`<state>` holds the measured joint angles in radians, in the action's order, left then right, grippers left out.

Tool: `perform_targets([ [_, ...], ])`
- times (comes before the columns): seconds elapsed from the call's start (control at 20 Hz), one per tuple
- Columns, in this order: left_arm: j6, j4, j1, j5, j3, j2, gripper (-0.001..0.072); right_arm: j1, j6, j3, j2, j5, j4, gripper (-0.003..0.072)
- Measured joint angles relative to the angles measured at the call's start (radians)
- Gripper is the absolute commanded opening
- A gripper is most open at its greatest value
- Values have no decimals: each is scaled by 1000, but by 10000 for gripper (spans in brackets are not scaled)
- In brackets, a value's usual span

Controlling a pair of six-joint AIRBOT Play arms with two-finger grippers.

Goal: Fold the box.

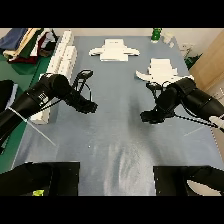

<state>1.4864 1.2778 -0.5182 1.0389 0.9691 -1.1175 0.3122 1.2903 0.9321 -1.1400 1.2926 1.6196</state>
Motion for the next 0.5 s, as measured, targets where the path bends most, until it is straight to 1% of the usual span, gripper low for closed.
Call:
perform_targets([
  [0.4,0,0,0,0,0,0,14,0,0,0,0,-3,0,6],
  [0.5,0,0,0,0,0,0,14,0,0,0,0,-32,0,6],
])
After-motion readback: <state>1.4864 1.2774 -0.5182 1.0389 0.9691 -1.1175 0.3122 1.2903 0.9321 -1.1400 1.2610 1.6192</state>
